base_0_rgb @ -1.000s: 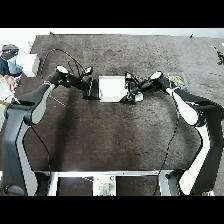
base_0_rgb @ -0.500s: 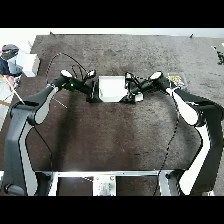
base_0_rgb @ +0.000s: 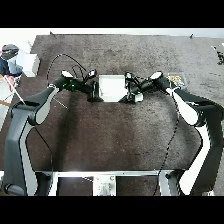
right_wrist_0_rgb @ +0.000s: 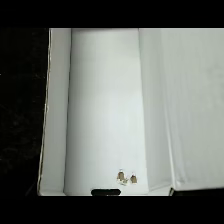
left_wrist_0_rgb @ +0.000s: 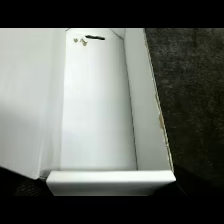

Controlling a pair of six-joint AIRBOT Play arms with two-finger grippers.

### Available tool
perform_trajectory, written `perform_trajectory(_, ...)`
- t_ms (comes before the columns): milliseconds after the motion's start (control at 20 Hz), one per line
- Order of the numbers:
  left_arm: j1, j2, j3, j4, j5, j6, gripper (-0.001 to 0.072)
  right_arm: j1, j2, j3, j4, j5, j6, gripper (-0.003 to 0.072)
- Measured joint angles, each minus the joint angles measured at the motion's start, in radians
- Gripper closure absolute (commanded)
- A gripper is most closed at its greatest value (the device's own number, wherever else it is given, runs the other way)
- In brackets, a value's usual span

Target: Fold the box and place the chain.

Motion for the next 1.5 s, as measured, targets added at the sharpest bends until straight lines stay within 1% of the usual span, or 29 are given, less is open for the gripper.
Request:
perform_trajectory(200,-0.011,-0.004,0.0,0.002,0.021,0.021,-0.0008,0.0,0.0,0.0,0.0,0.0,-0.002,0.0248)
perform_trajectory(600,-0.019,-0.005,0.0,0.0,0.007,0.059,0.0002,0.0,0.0,0.0,-0.002,0.0,-0.003,0.0248)
perform_trajectory(650,-0.019,-0.005,0.0,-0.002,0.006,0.061,0.0059,0.0,0.0,0.0,-0.002,0.0,-0.003,0.0247)
perform_trajectory(700,-0.019,-0.005,0.0,-0.002,0.006,0.063,0.0241,0.0,0.0,0.0,-0.002,0.0,-0.003,0.0247)
perform_trajectory(750,-0.019,-0.005,0.0,-0.004,0.006,0.062,0.0294,0.0,0.0,0.0,-0.001,0.0,0.0,0.0247)
perform_trajectory(1500,-0.019,-0.005,0.0,0.019,-0.01,0.042,0.0294,0.001,0.0,0.0,-0.002,0.0,-0.002,0.0248)
